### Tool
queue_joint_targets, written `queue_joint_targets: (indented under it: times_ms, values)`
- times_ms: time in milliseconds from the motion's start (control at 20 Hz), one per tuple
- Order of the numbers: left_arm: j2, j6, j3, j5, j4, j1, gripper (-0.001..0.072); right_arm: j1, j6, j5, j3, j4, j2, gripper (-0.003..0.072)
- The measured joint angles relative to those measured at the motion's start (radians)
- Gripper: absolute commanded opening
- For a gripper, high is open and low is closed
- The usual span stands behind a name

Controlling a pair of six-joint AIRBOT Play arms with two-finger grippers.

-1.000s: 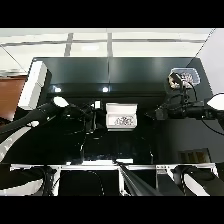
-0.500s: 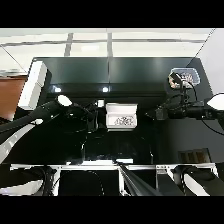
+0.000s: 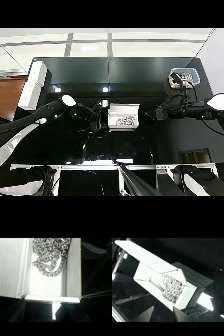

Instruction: Fold the box and place the chain.

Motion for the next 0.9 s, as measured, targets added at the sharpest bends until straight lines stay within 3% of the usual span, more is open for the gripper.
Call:
queue_joint_targets:
  times_ms: [350,400,450,500,600,650,700,900]
  values:
    - [-0.001,-0.007,0.002,0.028,0.012,-0.027,0.07,0.0,0.0,-0.014,0.0,0.0,0.0,0.0276]
    - [-0.001,-0.007,0.002,0.037,0.017,-0.035,0.0649,0.0,0.0,-0.014,0.0,0.0,0.0,0.0275]
    - [-0.001,-0.008,0.002,0.05,0.02,-0.042,0.0508,0.0,0.0,-0.014,0.0,0.0,0.0,0.0276]
    - [-0.001,-0.011,0.002,0.056,0.022,-0.047,0.0459,0.0,0.0,-0.017,0.0,0.0,0.0,0.0276]
    - [-0.001,-0.015,0.002,0.065,0.025,-0.053,0.0447,0.0,0.0,-0.029,0.0,0.0,0.0,0.0292]
    - [0.0,-0.018,0.002,0.071,0.027,-0.055,0.0386,0.002,0.001,-0.05,0.0,0.0,0.0,0.0565]
    - [0.0,-0.018,0.002,0.074,0.028,-0.056,0.0367,0.004,0.013,-0.082,0.0,0.002,-0.001,0.0707]
    - [0.0,-0.022,0.002,0.082,0.031,-0.059,0.0368,0.049,0.081,-0.283,0.008,0.094,-0.051,0.0706]
